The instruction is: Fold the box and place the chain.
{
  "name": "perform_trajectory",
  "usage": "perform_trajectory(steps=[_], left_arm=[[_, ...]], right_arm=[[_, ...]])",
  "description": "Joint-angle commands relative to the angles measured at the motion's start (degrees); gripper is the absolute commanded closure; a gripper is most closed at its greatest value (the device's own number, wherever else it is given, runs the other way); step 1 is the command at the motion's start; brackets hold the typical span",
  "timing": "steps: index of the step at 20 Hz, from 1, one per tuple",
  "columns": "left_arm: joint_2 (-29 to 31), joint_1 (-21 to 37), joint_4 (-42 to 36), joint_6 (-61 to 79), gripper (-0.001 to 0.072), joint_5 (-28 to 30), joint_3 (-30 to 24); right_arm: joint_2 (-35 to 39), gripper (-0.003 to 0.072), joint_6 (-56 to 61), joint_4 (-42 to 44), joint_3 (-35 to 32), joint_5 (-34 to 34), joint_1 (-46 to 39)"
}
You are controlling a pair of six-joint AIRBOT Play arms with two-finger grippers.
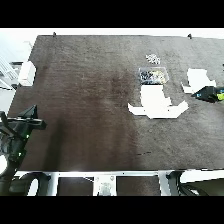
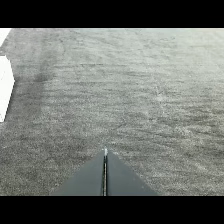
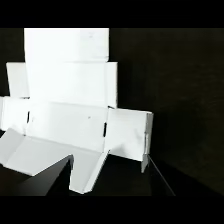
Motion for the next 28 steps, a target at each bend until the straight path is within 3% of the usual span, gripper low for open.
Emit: perform_trajectory(steps=[1,12,21,23,25,28], left_arm=[[0.0,0.0,0.0,0.0,0.0688,0.0,0.0],[0.0,0.0,0.0,0.0,0.0688,0.0,0.0],[0.0,0.0,0.0,0.0,0.0688,0.0,0.0],[0.0,0.0,0.0,0.0,0.0688,0.0,0.0],[0.0,0.0,0.0,0.0,0.0688,0.0,0.0],[0.0,0.0,0.0,0.0,0.0688,0.0,0.0]], right_arm=[[-1.3,0.0128,0.4,-1.9,0.1,1.6,1.4],[-5.1,0.0128,1.7,-4.8,-0.5,-4.3,3.8],[-11.3,0.0130,2.1,-4.1,-1.3,-0.4,6.1],[-12.4,0.0184,1.5,-3.4,-1.4,0.2,6.7],[-13.1,0.0303,-0.4,-1.0,-2.1,0.2,6.9],[-13.1,0.0323,-0.9,0.2,-2.4,0.2,6.8]])
